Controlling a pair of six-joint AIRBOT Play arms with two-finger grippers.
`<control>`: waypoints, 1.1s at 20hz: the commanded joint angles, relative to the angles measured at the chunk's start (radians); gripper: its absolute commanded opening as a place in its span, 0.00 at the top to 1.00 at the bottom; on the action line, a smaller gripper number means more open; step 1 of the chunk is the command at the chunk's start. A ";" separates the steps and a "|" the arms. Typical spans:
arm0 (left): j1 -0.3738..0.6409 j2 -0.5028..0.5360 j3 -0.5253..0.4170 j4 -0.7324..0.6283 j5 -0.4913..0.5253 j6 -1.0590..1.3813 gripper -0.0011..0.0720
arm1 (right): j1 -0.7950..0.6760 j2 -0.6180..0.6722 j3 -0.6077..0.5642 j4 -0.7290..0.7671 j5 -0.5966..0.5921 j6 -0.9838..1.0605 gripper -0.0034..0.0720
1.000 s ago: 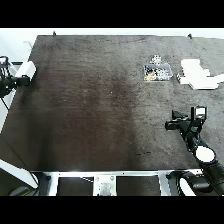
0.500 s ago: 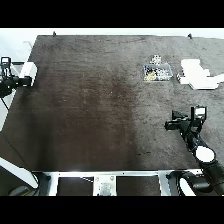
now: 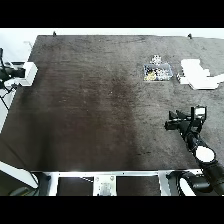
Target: Fold the box and place the chain.
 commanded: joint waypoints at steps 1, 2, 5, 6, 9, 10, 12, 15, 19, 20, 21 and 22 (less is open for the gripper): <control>0.001 0.089 0.003 0.003 -0.099 -0.001 0.04 | 0.001 0.000 0.000 0.000 0.000 0.000 0.52; 0.001 0.116 0.003 0.000 -0.166 -0.001 0.37 | 0.001 0.000 0.000 0.000 0.000 0.000 0.52; 0.001 0.179 0.002 -0.035 -0.378 0.019 0.96 | 0.001 0.000 0.000 0.000 -0.001 -0.001 0.68; 0.001 0.199 -0.006 -0.066 -0.388 0.018 0.97 | 0.001 0.001 0.000 0.000 -0.001 0.000 0.82; 0.000 0.325 -0.083 -0.168 -0.343 0.058 0.97 | 0.001 0.001 0.002 0.000 -0.001 0.000 0.94; -0.008 0.381 -0.132 -0.196 -0.299 0.101 0.97 | 0.001 0.001 0.002 0.002 -0.001 0.000 0.94; -0.031 0.509 -0.249 -0.224 -0.205 0.172 0.97 | 0.001 0.003 0.005 0.003 -0.001 0.023 0.94; -0.068 0.705 -0.466 -0.452 -0.178 0.369 0.97 | 0.001 0.058 0.008 0.003 0.000 0.105 0.94; -0.139 0.970 -0.774 -0.618 -0.095 0.547 0.97 | 0.001 0.198 0.008 0.003 0.012 0.112 0.94; -0.150 1.020 -0.839 -0.628 -0.089 0.541 0.97 | 0.001 0.234 0.008 0.003 0.035 0.112 0.94; -0.165 1.070 -0.907 -0.658 -0.077 0.541 0.97 | 0.001 0.264 0.008 0.003 0.073 0.112 0.94; -0.179 1.115 -0.968 -0.684 -0.056 0.541 0.97 | 0.001 0.283 0.008 0.003 0.114 0.112 0.94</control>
